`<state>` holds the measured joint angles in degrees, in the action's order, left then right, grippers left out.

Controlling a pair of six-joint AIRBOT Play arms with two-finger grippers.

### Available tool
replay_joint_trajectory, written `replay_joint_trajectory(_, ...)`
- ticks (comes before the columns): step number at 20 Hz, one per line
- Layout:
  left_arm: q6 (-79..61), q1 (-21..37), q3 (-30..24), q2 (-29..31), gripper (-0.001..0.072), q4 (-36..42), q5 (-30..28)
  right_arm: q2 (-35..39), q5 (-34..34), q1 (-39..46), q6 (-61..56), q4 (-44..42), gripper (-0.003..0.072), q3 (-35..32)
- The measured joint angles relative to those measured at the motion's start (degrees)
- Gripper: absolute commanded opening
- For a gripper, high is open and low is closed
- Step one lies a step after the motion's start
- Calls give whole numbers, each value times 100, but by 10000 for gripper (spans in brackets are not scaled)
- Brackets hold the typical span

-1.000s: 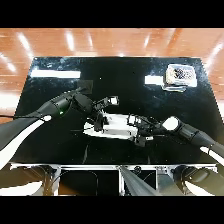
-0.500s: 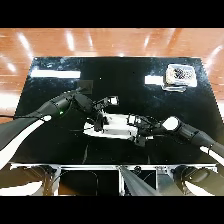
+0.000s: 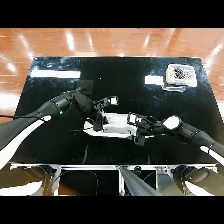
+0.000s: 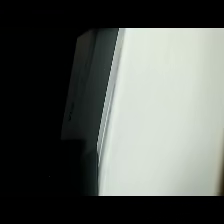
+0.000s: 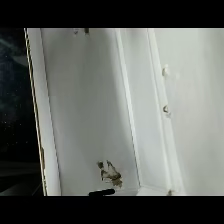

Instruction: Fold the box and place the chain.

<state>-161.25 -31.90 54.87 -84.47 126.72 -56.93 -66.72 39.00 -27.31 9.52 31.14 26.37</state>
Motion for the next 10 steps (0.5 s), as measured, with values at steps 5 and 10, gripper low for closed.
replay_joint_trajectory(5, 7, 0, -2, 0, 19, -39, -4, 0, 352, 249, 81, 120, 714, 142)
replay_joint_trajectory(10, 48, 0, -2, -2, 20, -50, -4, 0, 758, 433, 92, 232, 714, 280)
